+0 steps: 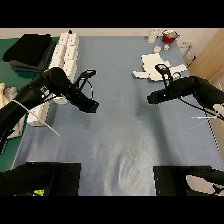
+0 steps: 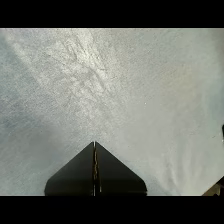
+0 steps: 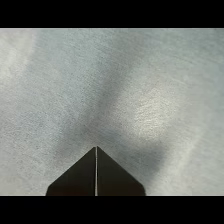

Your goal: Fold the box.

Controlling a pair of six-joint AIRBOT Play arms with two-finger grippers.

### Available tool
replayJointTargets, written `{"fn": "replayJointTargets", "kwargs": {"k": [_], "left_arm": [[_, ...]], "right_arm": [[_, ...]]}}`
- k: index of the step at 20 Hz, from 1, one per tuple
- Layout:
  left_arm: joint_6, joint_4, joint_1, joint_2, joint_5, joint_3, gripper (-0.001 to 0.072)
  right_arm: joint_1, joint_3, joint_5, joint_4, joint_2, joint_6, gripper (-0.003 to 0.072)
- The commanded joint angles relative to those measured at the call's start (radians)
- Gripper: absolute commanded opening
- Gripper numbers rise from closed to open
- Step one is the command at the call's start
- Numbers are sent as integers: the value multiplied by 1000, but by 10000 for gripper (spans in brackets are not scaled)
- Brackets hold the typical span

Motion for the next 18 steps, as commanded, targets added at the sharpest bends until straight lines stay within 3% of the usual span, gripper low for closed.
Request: {"fn": "replayJointTargets", "kwargs": {"k": [1,14,16,18], "left_arm": [[0,0,0,-1,0,0,13],[0,0,0,-1,0,0,14],[0,0,0,-1,0,0,13],[0,0,0,-1,0,0,14]], "right_arm": [[0,1,0,0,0,0,7],[0,1,-5,54,0,15,7],[3,1,-61,96,0,148,7],[8,2,-47,92,-5,287,7]]}}
